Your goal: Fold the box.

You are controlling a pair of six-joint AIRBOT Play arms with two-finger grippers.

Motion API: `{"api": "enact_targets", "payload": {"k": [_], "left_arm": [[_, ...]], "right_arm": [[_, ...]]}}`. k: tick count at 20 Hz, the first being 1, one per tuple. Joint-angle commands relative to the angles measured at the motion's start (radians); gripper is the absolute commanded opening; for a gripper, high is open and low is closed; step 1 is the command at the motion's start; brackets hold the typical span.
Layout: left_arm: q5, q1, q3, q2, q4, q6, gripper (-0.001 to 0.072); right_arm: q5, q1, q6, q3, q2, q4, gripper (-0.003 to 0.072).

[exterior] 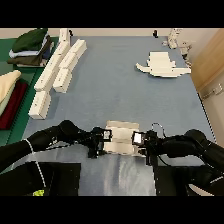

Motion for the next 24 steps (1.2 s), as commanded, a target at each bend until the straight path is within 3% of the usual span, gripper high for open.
{"api": "enact_targets", "payload": {"k": [1, 5, 7, 12, 13, 14, 15, 16, 22, 24], "left_arm": [[0.0, 0.0, 0.0, 0.0, 0.0, 0.0, 0.0414], [0.0, 0.0, 0.0, 0.0, 0.0, 0.0, 0.0414], [0.0, 0.0, 0.0, 0.0, 0.0, 0.0, 0.0414], [0.0, 0.0, 0.0, 0.0, 0.0, 0.0, 0.0413], [0.0, 0.0, 0.0, 0.0, 0.0, 0.0, 0.0413], [0.0, 0.0, 0.0, 0.0, 0.0, 0.0, 0.0414], [0.0, 0.0, 0.0, 0.0, 0.0, 0.0, 0.0414], [0.0, 0.0, 0.0, 0.0, 0.0, 0.0, 0.0413], [0.0, 0.0, 0.0, 0.0, 0.0, 0.0, 0.0413], [0.0, 0.0, 0.0, 0.0, 0.0, 0.0, 0.0414]], "right_arm": [[0.022, 0.019, -0.014, -0.004, -0.002, 0.023, 0.0157], [0.093, 0.021, -0.026, -0.005, -0.011, 0.026, 0.0138], [0.125, 0.04, -0.026, -0.005, -0.034, 0.026, 0.0081], [0.175, 0.075, -0.026, -0.005, -0.081, 0.035, 0.0088], [0.175, 0.075, -0.026, -0.005, -0.083, 0.035, 0.0184], [0.175, 0.075, -0.026, -0.005, -0.083, 0.035, 0.039], [0.175, 0.075, -0.026, -0.005, -0.083, 0.035, 0.0545], [0.175, 0.075, -0.026, -0.005, -0.083, 0.034, 0.0598], [0.144, 0.074, -0.002, 0.004, -0.08, 0.026, 0.057], [0.069, 0.067, 0.089, 0.025, -0.08, -0.056, 0.0343]]}}
